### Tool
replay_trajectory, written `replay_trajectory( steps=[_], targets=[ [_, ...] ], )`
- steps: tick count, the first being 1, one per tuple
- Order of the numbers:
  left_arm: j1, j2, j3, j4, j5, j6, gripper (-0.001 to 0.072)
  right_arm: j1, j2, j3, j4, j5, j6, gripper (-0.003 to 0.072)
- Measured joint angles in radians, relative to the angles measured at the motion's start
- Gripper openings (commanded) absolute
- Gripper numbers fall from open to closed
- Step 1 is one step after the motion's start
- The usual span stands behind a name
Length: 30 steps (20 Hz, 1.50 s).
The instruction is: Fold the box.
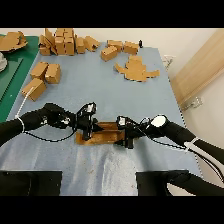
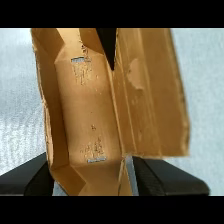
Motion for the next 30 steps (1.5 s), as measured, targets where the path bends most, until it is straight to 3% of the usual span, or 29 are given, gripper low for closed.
replay_trajectory(
  steps=[9,10,12,22,24,30],
  targets=[
    [0.000,0.000,0.000,0.000,0.000,0.000,0.0014,0.004,-0.029,0.000,0.021,-0.017,-0.027,0.0703],
    [0.000,0.000,0.000,0.000,0.000,0.000,0.0014,0.004,-0.038,0.000,0.022,-0.017,-0.028,0.0695],
    [0.000,0.000,0.000,0.000,0.000,0.000,0.0014,0.004,-0.050,0.000,0.027,-0.017,-0.031,0.0578],
    [0.000,0.000,0.000,0.000,0.000,0.000,0.0014,0.004,-0.061,0.002,0.029,-0.015,-0.035,0.0575],
    [0.000,0.000,0.000,0.000,0.000,0.000,0.0013,0.004,-0.061,0.002,0.028,-0.014,-0.035,0.0506],
    [0.000,0.000,0.000,0.000,0.000,0.000,0.0013,0.004,-0.061,0.002,0.025,-0.013,-0.044,0.0506]
  ],
)
